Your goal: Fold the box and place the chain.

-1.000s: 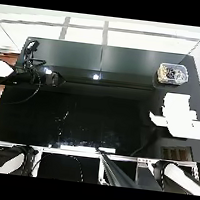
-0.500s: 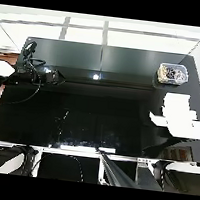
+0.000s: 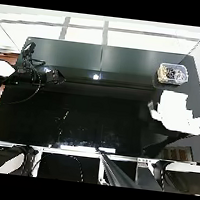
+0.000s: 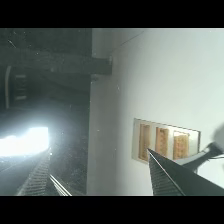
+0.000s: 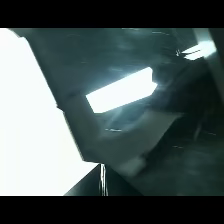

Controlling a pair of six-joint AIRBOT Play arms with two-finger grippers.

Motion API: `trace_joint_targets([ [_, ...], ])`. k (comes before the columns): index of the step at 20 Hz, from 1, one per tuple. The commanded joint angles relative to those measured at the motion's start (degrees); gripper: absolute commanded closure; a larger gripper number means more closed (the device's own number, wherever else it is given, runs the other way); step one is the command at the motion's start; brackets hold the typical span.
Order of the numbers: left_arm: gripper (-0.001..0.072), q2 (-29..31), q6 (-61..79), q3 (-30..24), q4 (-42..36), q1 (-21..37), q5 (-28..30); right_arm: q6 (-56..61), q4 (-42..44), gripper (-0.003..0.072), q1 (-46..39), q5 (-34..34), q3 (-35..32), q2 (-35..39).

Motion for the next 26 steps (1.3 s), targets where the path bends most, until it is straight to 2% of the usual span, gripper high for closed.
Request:
trace_joint_targets([
  [1,0.0007,-0.04,-0.13,-0.02,0.07,-0.02,0.00,-1.09,6.64,0.0677,3.93,-1.42,-4.02,6.58],
  [5,0.0007,-0.13,1.75,-0.04,0.07,-0.02,-0.04,-0.68,18.53,0.0677,12.31,-6.23,-13.31,18.29],
  [8,0.0007,-0.15,3.06,-0.04,0.07,-0.02,-0.44,4.15,18.23,0.0677,23.80,-12.11,-18.91,26.18],
  [11,0.0007,-0.15,3.04,-0.04,0.04,-0.04,-0.42,8.81,18.78,0.0677,35.41,-22.84,-25.44,30.91],
  [13,0.0007,-0.15,3.04,-0.04,0.04,-0.04,-0.28,10.25,20.83,0.0677,42.40,-30.08,-29.81,31.65],
  [17,0.0007,-0.17,3.04,-0.04,0.04,-0.04,1.07,9.97,30.71,0.0677,54.75,-46.77,-38.51,31.65],
  [22,0.0007,-1.90,3.02,-0.02,-1.25,-0.33,0.66,9.40,30.84,0.0677,68.78,-58.73,-46.51,31.65],
  [24,0.0007,-5.07,3.21,0.04,-5.03,-0.33,-1.25,9.42,31.08,0.0677,74.14,-63.58,-48.06,31.65],
  [26,0.0007,-10.10,10.62,0.15,-13.64,-0.33,-4.46,9.42,31.34,0.0677,78.34,-65.94,-48.24,31.65],
])
